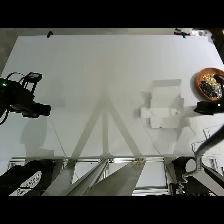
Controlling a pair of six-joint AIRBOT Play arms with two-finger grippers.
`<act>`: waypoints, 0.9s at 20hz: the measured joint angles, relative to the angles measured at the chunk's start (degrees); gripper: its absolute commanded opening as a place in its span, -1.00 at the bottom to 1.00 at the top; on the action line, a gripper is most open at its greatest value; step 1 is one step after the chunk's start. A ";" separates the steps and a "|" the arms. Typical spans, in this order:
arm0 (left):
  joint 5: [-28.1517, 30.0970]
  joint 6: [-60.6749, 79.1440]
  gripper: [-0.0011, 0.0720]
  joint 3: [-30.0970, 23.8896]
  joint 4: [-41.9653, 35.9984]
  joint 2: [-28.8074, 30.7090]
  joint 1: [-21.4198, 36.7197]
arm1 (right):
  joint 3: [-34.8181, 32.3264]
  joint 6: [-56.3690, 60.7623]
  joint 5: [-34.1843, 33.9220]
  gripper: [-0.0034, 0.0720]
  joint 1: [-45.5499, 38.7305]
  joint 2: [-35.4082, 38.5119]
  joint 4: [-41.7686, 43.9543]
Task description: Fold the box and place the chain.
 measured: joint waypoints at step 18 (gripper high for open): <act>-1.88 -0.42 -0.95 -0.04 -0.31 0.00 -0.02 | -11.56 22.45 -30.36 -0.88 48.70 3.30 6.29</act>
